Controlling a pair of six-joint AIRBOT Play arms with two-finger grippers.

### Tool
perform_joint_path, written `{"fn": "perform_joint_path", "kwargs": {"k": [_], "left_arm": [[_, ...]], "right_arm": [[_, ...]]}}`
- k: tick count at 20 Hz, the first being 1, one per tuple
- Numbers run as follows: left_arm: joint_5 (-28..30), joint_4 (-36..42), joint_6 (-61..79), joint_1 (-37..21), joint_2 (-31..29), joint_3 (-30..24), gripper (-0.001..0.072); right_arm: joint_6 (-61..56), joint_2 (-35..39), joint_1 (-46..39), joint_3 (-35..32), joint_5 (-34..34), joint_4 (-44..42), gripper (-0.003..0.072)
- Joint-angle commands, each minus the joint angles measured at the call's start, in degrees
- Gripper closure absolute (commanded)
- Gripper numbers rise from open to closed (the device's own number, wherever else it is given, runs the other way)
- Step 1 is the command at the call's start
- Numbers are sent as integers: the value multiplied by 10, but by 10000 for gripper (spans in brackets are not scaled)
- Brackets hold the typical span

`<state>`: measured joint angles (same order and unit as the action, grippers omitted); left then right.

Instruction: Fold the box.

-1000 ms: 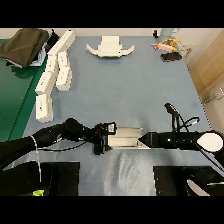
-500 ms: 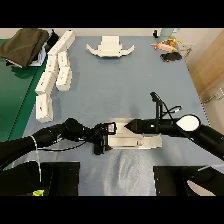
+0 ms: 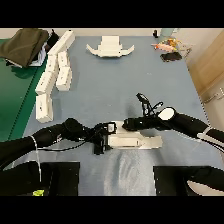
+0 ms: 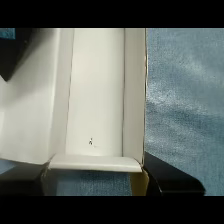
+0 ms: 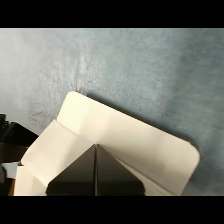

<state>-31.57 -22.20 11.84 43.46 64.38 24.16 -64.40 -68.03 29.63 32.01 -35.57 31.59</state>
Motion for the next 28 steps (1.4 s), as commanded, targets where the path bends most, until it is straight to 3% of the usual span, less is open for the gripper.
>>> {"fn": "perform_joint_path", "kwargs": {"k": [1, 6, 10, 14, 18, 19, 20, 22, 23, 28], "left_arm": [[0, -1, 1, 0, 0, 1, 178], [0, -1, 1, 0, 0, 1, 178], [0, -1, 1, 0, 0, 1, 178], [0, -1, 1, 0, 0, 1, 178], [0, -1, 1, 0, 0, 1, 178], [0, -1, 1, 0, 0, 1, 178], [0, -1, 1, 0, 0, 1, 178], [0, -1, 1, 0, 0, 1, 178], [0, -1, 1, 0, 0, 1, 178], [0, -1, 1, 0, 0, 1, 178]], "right_arm": [[20, -18, 0, 3, -1, 1, 682], [41, 21, 0, 8, -13, -1, 682], [51, 112, 0, 16, -50, 32, 682], [49, 224, 0, 14, -182, 81, 682], [63, 336, 0, -7, -299, 189, 681], [64, 361, 0, -21, -319, 212, 575], [64, 382, 0, -36, -333, 243, 361], [95, 407, 0, -71, -336, 311, 78], [140, 414, 0, -86, -325, 335, 38], [319, 411, 0, -149, -164, 417, 39]]}}
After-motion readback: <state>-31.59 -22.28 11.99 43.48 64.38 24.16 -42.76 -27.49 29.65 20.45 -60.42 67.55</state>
